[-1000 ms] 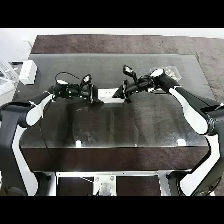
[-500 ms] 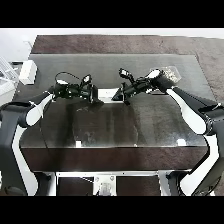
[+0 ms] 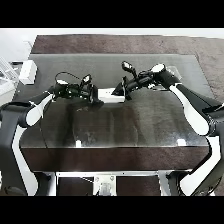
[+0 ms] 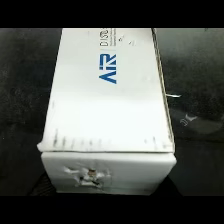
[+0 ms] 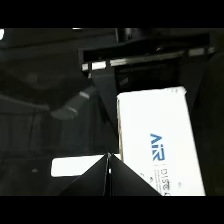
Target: Fold the box and place the chain.
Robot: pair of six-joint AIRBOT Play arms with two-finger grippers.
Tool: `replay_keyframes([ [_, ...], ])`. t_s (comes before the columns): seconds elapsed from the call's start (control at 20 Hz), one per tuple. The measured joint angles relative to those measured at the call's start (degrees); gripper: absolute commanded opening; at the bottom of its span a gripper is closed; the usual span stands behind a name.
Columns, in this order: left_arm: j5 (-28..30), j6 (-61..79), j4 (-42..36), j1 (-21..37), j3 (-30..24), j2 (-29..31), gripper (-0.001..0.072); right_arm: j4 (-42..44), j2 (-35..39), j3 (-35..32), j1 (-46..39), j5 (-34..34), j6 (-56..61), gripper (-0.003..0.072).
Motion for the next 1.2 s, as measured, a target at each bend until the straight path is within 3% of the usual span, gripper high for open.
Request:
replay_keyframes([
  [0.75, 0.0, 0.2, 0.1, 0.0, 0.0, 0.0, 0.0522, -4.5, -1.3, -2.8, 0.9, -8.0, 1.6, 0.0003],
  [1.2, 0.0, 0.0, 0.0, 0.0, 0.0, 0.0, 0.0522, -1.1, 17.8, -3.0, -1.6, -7.7, 7.3, 0.0002],
])
